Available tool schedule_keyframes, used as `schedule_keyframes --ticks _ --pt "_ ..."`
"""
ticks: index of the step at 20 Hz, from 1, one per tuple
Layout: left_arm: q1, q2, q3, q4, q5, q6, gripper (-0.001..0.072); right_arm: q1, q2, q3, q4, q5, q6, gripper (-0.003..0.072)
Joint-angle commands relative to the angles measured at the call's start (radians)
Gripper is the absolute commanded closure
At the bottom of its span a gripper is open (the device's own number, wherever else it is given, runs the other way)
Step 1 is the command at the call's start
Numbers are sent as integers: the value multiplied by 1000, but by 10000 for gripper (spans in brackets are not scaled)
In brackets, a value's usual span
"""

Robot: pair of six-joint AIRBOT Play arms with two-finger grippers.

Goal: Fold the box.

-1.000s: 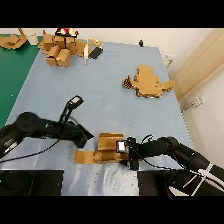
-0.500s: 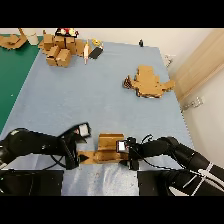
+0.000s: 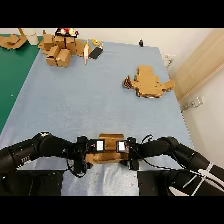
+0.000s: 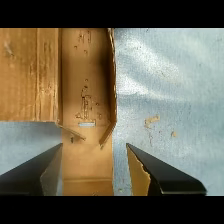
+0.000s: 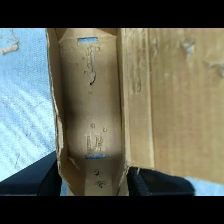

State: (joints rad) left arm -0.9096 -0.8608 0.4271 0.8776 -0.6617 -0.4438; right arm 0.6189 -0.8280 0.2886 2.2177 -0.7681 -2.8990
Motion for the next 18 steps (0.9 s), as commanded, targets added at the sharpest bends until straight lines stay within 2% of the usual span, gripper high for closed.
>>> schedule_keyframes --ticks 1,3,4,5,6,9,13,14,15,18 --pt "-8 -19 0 -33 42 10 131 0 0 1 0 0 0 200" --pt "-8 -20 0 -48 47 10 132 0 0 1 0 0 0 200" --pt "-10 -25 0 -47 53 10 234 0 0 1 0 0 0 200" --pt "-15 -31 0 -45 52 10 464 0 0 1 0 0 0 200" --pt "-25 -39 0 -45 52 10 484 0 0 1 0 0 0 200" --pt "-56 -63 0 -43 56 10 486 0 0 1 0 0 0 200" --pt "-56 -78 0 -36 121 10 487 0 0 1 0 0 0 200" --pt "-56 -78 0 -32 133 9 545 0 0 1 0 0 0 200" --pt "-56 -78 3 -14 128 10 673 0 0 1 0 0 0 200" --pt "-57 -78 3 -9 129 8 677 0 0 1 0 0 0 200"
